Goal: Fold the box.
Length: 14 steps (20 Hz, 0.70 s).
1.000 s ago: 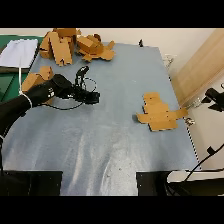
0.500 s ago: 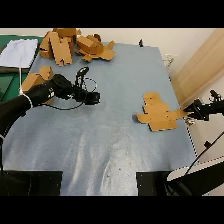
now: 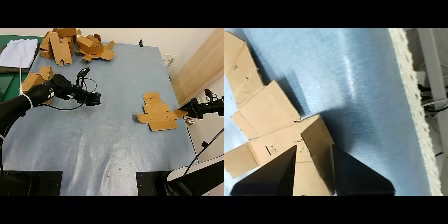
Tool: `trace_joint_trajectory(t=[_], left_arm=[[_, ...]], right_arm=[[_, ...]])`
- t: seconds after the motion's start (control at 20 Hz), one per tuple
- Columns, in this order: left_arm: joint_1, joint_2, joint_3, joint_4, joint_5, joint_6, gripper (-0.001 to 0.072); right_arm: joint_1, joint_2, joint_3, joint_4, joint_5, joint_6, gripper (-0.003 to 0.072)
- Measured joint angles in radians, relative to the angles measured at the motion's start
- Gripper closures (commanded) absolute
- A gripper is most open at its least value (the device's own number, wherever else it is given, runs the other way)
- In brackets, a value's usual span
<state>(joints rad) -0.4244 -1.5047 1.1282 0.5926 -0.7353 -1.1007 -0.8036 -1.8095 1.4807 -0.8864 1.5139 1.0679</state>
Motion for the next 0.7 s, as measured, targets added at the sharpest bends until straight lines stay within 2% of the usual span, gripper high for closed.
trace_joint_trajectory(t=[0.1, 0.15, 0.2, 0.35, 0.55, 0.65, 0.7], left_arm=[[0.0, 0.0, 0.0, -0.004, -0.025, 0.0, 0.0697], [0.0, 0.0, 0.0, -0.006, -0.035, 0.0, 0.0696], [0.0, 0.0, 0.0, -0.006, -0.045, 0.0, 0.0696], [0.0, 0.0, 0.0, -0.008, -0.069, 0.0, 0.0697], [0.0, 0.0, 0.0, -0.01, -0.079, 0.0, 0.0695], [0.014, -0.001, 0.004, -0.013, -0.087, 0.0, 0.0694], [0.03, -0.003, 0.008, -0.017, -0.086, 0.0, 0.0669]], right_arm=[[0.013, 0.0, -0.012, 0.001, 0.005, -0.002, 0.0351], [0.018, 0.0, -0.021, 0.0, 0.003, -0.003, 0.0407], [0.021, 0.0, -0.031, -0.002, -0.003, -0.003, 0.0427], [0.028, 0.0, -0.054, -0.006, -0.01, -0.004, 0.0686], [0.045, 0.01, -0.066, 0.068, 0.013, -0.03, 0.0685], [0.078, 0.02, -0.068, 0.174, 0.017, -0.064, 0.0686], [0.109, 0.027, -0.068, 0.245, 0.017, -0.088, 0.0686]])
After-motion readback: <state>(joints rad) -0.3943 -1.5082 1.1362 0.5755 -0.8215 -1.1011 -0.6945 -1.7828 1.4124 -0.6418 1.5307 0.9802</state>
